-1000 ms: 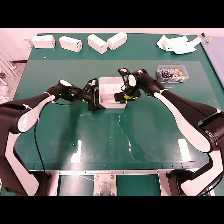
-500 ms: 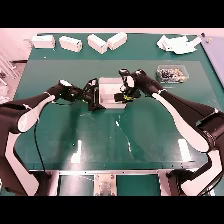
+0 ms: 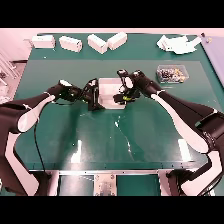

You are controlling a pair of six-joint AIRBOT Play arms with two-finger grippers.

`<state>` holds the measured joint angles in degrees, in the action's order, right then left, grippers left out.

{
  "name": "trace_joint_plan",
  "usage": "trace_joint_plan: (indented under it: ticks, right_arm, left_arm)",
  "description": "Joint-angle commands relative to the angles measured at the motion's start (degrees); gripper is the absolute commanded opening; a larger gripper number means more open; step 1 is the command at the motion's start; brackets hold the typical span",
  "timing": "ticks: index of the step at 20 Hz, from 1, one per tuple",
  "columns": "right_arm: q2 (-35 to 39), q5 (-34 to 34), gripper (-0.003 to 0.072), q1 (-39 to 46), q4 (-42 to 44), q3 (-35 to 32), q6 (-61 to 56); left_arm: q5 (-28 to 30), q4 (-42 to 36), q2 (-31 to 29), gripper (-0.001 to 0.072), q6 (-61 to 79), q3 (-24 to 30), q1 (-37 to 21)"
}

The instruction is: Fold the box and place the chain.

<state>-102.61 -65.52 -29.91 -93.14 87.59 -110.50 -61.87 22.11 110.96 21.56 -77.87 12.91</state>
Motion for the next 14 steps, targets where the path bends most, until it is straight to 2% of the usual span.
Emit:
trace_joint_plan:
  ticks: [1, 8, 14]
  right_arm:
    - [1.11, 0.24, 0.0450, 0.17, -0.59, 0.11, -0.33]
    - [6.91, 0.26, 0.0453, 2.29, -1.62, 0.20, -0.20]
    - [15.74, 1.33, 0.0440, 4.70, -3.10, 0.20, 5.40]
  left_arm:
    - [-0.13, -0.07, 0.00, 0.0635, -0.13, -0.04, -0.04]
    - [-0.13, -0.07, 0.00, 0.0634, -0.11, -0.04, -0.02]
    - [-0.11, -0.07, 0.00, 0.0635, -0.11, -0.04, -0.04]
